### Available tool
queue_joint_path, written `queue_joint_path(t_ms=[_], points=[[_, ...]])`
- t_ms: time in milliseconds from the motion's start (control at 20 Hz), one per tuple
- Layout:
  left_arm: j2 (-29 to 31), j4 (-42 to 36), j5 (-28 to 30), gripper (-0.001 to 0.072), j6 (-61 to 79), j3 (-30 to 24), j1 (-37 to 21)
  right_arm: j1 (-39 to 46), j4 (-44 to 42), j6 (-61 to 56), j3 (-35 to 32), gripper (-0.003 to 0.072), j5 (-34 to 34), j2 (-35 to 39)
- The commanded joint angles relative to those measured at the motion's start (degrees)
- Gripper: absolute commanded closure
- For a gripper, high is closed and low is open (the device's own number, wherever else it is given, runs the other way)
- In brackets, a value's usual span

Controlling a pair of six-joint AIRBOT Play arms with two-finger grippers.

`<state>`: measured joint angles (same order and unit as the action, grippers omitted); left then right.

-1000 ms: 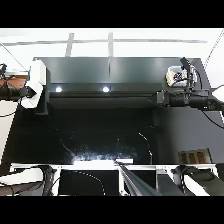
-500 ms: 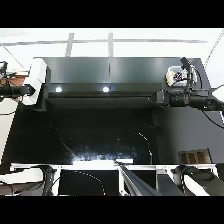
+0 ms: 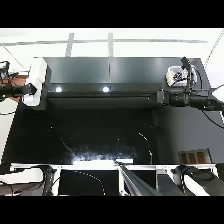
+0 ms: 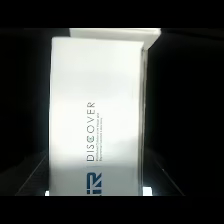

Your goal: Fold the box and place the chain.

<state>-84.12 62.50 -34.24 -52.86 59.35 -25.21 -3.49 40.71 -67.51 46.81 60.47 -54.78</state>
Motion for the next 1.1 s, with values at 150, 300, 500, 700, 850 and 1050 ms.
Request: queue_joint_path(t_ms=[150, 300, 500, 700, 850, 1050], points=[[12.61, -0.22, -0.76, -0.0011, -0.44, 1.03, 1.07, 0.24, -0.13, 0.02, 0.04, 0.0659, 0.09, 0.04], [20.85, -2.19, -1.25, -0.0005, -5.20, 1.57, 3.02, 2.16, -0.07, 0.07, 0.57, 0.0659, 0.44, 0.37], [26.45, -8.85, -13.00, 0.0682, -7.61, 1.57, 10.29, 8.61, 5.25, -1.09, 1.49, 0.0659, 4.92, 4.96], [27.80, -5.31, -23.71, 0.0686, -14.78, -2.40, 24.94, 9.79, 34.47, -15.39, 0.02, 0.0659, 4.57, 16.72], [34.10, 5.86, -15.23, 0.0686, -25.79, -12.94, 37.59, 9.79, 40.44, -19.30, -5.51, 0.0658, 0.22, 25.11], [43.71, 10.54, -4.74, 0.0684, -31.67, -25.70, 41.44, 9.77, 37.33, -19.26, -13.40, 0.0658, -3.82, 26.97]])
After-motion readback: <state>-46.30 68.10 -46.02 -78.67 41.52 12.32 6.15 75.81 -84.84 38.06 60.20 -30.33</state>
